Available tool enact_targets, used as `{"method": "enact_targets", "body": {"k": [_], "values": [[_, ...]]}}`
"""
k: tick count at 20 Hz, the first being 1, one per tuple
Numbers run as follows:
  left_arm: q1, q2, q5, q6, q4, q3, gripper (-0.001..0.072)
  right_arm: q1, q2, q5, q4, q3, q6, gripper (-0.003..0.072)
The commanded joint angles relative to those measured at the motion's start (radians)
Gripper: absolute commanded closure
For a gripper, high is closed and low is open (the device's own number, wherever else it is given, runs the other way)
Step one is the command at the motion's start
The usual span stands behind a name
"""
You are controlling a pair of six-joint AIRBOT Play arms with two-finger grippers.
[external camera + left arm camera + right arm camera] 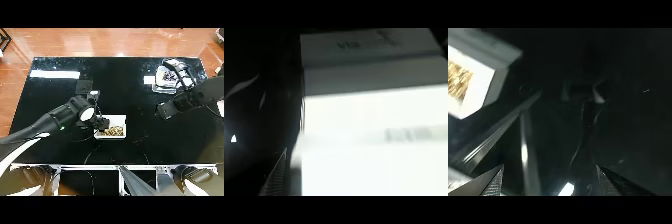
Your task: Fold the box and place the chain.
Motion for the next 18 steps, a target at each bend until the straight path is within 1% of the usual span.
{"method": "enact_targets", "body": {"k": [1,4,6,8,10,12,13,14,16,18], "values": [[0.001,0.136,-0.148,0.034,0.068,0.026,0.0149,-0.013,0.012,0.098,-0.037,0.000,0.002,-0.0032],[0.002,0.336,-0.293,0.054,0.164,0.024,0.0149,-0.013,0.012,0.171,-0.021,0.000,-0.003,-0.0033],[0.031,0.487,-0.344,-0.012,0.247,0.004,0.0149,-0.012,0.010,0.212,0.034,-0.001,-0.032,-0.0033],[0.099,0.612,-0.322,-0.022,0.234,-0.044,0.0148,-0.007,-0.009,0.245,0.126,-0.001,-0.099,-0.0033],[0.178,0.684,-0.259,0.028,0.200,-0.117,0.0148,0.021,-0.050,0.261,0.189,-0.001,-0.137,-0.0034],[0.293,0.693,-0.182,0.136,0.186,-0.208,0.0149,0.053,-0.114,0.320,0.180,0.000,-0.134,-0.0034],[0.367,0.679,-0.133,0.210,0.146,-0.242,0.0148,0.058,-0.145,0.355,0.182,0.000,-0.119,-0.0034],[0.440,0.661,-0.082,0.302,0.072,-0.261,0.0148,0.060,-0.177,0.386,0.187,0.001,-0.095,-0.0034],[0.578,0.618,0.001,0.492,-0.113,-0.269,0.0148,0.060,-0.228,0.459,0.215,0.001,-0.085,-0.0033],[0.670,0.588,0.045,0.618,-0.257,-0.269,0.0148,0.060,-0.267,0.515,0.238,0.001,-0.087,-0.0033]]}}
